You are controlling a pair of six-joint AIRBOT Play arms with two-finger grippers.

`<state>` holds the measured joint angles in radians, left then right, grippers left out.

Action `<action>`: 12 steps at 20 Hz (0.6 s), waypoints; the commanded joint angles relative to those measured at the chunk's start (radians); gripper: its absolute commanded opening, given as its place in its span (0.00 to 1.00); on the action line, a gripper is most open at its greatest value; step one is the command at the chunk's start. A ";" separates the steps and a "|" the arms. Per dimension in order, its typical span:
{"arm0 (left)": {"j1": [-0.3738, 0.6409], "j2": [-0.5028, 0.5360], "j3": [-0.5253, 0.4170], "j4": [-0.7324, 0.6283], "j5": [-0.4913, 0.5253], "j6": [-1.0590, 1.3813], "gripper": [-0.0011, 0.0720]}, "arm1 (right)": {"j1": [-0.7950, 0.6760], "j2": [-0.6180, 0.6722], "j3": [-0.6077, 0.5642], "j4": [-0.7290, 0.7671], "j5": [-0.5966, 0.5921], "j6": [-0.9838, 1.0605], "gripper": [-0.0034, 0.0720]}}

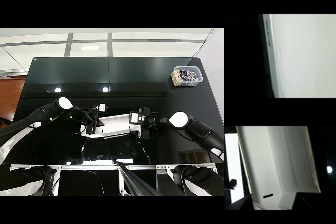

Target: Fold the box and place the chain.

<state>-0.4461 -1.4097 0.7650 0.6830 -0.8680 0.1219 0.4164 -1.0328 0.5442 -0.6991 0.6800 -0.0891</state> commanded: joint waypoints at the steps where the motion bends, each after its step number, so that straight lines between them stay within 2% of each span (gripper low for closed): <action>1: -0.001 0.000 0.001 0.001 -0.007 0.002 0.05 | -0.052 -0.001 0.004 0.061 0.021 -0.073 0.98; 7: -0.001 0.000 0.001 0.001 -0.004 0.002 0.05 | -0.056 -0.076 0.004 0.269 0.060 -0.221 0.99; 12: -0.001 0.000 0.001 0.001 -0.004 0.002 0.05 | -0.053 -0.145 0.004 0.249 0.135 -0.230 0.99</action>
<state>-0.4461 -1.4097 0.7650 0.6849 -0.8730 0.1246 0.3634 -1.1439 0.5476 -0.4541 0.7700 -0.2955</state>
